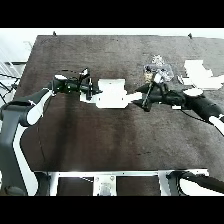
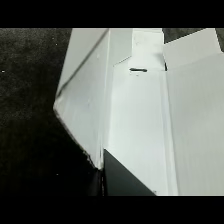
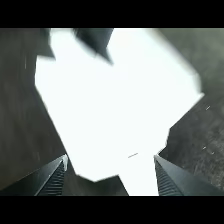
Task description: Fold the box and place the chain.
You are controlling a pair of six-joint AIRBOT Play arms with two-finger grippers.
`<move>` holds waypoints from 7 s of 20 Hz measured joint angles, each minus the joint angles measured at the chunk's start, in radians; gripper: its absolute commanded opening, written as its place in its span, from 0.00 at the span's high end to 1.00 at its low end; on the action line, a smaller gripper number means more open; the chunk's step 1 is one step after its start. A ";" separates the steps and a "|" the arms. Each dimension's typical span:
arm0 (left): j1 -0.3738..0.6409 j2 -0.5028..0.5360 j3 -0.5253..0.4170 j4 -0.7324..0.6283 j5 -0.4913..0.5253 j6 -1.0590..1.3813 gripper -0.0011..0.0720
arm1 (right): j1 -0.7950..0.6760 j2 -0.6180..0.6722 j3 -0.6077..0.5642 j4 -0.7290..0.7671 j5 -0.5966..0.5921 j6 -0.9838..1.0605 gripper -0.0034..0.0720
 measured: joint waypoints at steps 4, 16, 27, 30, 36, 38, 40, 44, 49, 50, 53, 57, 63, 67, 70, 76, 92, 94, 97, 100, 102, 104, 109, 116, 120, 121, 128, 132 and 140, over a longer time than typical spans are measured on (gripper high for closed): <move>0.000 0.000 0.000 -0.001 -0.004 0.000 0.96 | 0.083 -0.066 -0.006 -0.073 -0.098 -0.025 0.10; 0.000 0.000 0.000 -0.001 -0.008 0.000 0.96 | 0.164 -0.243 0.090 -0.128 -0.198 -0.062 0.10; 0.000 0.000 0.000 -0.001 -0.008 0.000 0.96 | 0.142 -0.284 0.227 -0.127 -0.201 0.008 0.10; 0.000 0.000 0.000 -0.001 -0.008 0.000 0.96 | 0.122 -0.299 0.256 -0.127 -0.178 0.021 0.10; 0.000 0.000 0.000 -0.001 -0.014 0.000 0.96 | 0.072 -0.352 0.322 -0.131 -0.057 0.027 0.10; 0.000 0.000 0.000 -0.001 -0.014 0.000 0.96 | 0.058 -0.376 0.352 -0.131 -0.013 0.028 0.10; 0.000 0.000 0.000 -0.001 -0.014 0.000 0.96 | 0.046 -0.404 0.386 -0.137 0.033 0.028 0.09; 0.000 0.000 0.000 -0.001 -0.015 0.000 0.96 | 0.021 -0.461 0.458 -0.146 0.108 0.029 0.10; 0.000 0.000 0.000 -0.002 -0.014 0.000 0.96 | 0.008 -0.508 0.528 -0.158 0.153 0.028 0.10; 0.000 0.000 0.000 -0.002 -0.014 0.000 0.96 | 0.006 -0.519 0.543 -0.160 0.164 0.029 0.10; 0.000 0.000 0.000 -0.002 -0.014 0.000 0.96 | 0.006 -0.562 0.591 -0.166 0.211 0.029 0.09; 0.000 0.000 0.000 -0.002 -0.015 0.000 0.96 | 0.006 -0.613 0.643 -0.166 0.289 0.031 0.10; 0.000 0.000 0.000 -0.001 -0.017 0.000 0.96 | 0.008 -0.656 0.672 -0.172 0.366 0.025 0.09; 0.000 0.000 0.000 -0.001 -0.016 0.000 0.96 | 0.011 -0.687 0.698 -0.173 0.381 0.014 0.10; 0.000 0.000 0.000 -0.001 -0.015 0.000 0.96 | 0.014 -0.709 0.718 -0.174 0.385 0.007 0.10; 0.000 0.000 0.000 -0.001 -0.015 0.000 0.96 | 0.031 -0.747 0.745 -0.163 0.387 0.000 0.10; 0.000 0.000 0.000 -0.002 -0.015 0.000 0.96 | 0.037 -0.783 0.764 -0.155 0.387 -0.003 0.18; 0.000 0.000 0.000 -0.002 -0.015 0.000 0.96 | 0.036 -0.783 0.764 -0.155 0.387 -0.003 0.18; 0.000 0.000 0.000 -0.002 -0.015 0.000 0.96 | 0.036 -0.783 0.764 -0.155 0.387 -0.003 0.18; 0.000 0.000 0.000 -0.002 -0.015 0.000 0.96 | 0.036 -0.783 0.764 -0.155 0.387 -0.003 0.18; 0.000 0.000 0.000 -0.002 -0.015 0.000 0.96 | 0.036 -0.783 0.764 -0.155 0.387 -0.003 0.18; 0.000 0.000 0.000 -0.002 -0.015 0.000 0.96 | 0.036 -0.783 0.764 -0.155 0.387 -0.003 0.18; 0.000 0.000 0.000 -0.002 -0.015 0.000 0.96 | 0.036 -0.784 0.765 -0.155 0.387 -0.003 0.18; 0.000 0.000 0.000 -0.005 -0.016 -0.002 0.96 | 0.036 -0.784 0.764 -0.155 0.386 -0.003 0.18; 0.001 0.003 0.000 -0.014 -0.028 -0.008 0.74 | 0.036 -0.784 0.764 -0.155 0.386 -0.002 0.18; 0.003 0.006 0.000 -0.017 -0.039 -0.008 0.74 | 0.036 -0.784 0.764 -0.155 0.386 -0.003 0.18; 0.055 0.025 0.006 -0.021 -0.107 -0.021 0.35 | 0.036 -0.784 0.764 -0.155 0.386 -0.002 0.18; 0.112 0.027 0.033 -0.024 -0.209 -0.042 0.67 | 0.036 -0.784 0.765 -0.155 0.386 -0.002 0.18; 0.135 0.065 0.179 -0.014 -0.385 -0.176 0.97 | 0.036 -0.784 0.764 -0.155 0.386 -0.002 0.18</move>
